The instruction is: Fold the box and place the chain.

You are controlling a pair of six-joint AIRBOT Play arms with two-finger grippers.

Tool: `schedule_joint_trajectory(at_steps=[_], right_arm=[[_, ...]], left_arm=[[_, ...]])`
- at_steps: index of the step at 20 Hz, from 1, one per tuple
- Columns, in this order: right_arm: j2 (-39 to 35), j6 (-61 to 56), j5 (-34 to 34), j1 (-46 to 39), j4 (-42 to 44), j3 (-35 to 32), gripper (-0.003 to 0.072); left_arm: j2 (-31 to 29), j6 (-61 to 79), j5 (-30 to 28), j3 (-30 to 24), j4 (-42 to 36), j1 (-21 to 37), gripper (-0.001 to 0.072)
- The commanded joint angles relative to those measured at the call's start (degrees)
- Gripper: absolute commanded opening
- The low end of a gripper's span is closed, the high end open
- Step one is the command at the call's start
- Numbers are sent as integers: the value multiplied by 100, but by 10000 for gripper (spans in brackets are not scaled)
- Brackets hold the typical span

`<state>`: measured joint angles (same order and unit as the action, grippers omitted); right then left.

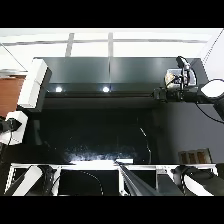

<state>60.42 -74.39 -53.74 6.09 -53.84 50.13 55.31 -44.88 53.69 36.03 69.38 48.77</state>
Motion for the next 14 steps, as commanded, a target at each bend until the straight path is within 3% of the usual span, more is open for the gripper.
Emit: schedule_joint_trajectory(at_steps=[1, 6, 13, 14], right_arm=[[-2, -4, -11, 0, 2, 4, 36], [-2, -4, -4, 0, 2, 4, 37], [-2, -24, -7, 13, 2, 4, 37], [-2, -26, -9, 15, 4, 4, 37]], left_arm=[[540, 737, -496, 247, -365, 74, 177], [1071, 905, -673, 496, -599, -404, 178], [1152, 1043, -944, 494, -951, -627, 184], [1172, 1043, -970, 494, -957, -627, 210]])
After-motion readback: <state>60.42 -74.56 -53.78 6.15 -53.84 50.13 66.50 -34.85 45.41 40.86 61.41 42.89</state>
